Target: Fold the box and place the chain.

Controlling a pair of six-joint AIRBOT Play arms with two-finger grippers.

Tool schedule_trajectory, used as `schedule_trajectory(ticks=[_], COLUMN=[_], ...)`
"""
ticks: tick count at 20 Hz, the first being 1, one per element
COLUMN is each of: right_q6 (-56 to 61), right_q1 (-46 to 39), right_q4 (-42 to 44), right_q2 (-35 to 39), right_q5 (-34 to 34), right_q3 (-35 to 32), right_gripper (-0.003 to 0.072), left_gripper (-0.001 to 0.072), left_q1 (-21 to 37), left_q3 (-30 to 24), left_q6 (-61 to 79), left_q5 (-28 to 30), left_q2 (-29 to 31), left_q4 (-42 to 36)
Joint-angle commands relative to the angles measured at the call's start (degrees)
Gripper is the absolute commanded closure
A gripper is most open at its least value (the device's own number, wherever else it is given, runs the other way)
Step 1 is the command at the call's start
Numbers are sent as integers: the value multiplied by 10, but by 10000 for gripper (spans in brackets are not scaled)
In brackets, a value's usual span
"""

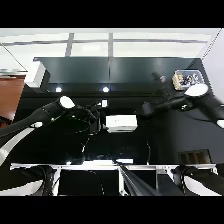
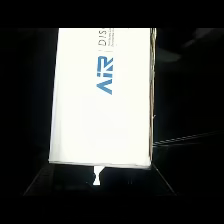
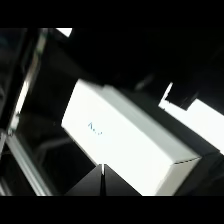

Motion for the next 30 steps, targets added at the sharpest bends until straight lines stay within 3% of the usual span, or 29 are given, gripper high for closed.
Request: schedule_trajectory(ticks=[1,5,10,13,21,30], right_q6=[0,8,-8,-9,-30,-30], right_q1=[-103,-225,-260,-260,-260,-260], right_q4=[-68,-149,-111,-88,-37,-37], right_q2=[71,93,93,93,93,93], right_q5=[66,149,119,118,120,116], right_q3=[26,25,12,-1,-24,-24], right_gripper=[671,671,671,671,671,671], left_gripper=[-7,-7,-7,4,4,17], left_q1=[0,0,-7,-36,-72,-79], left_q3=[5,28,50,83,170,185], left_q6=[-26,-49,-71,-124,-188,-188], left_q5=[-3,-56,-64,-20,-13,-54], left_q2=[9,59,95,70,-52,-69], left_q4=[22,66,34,0,32,55])
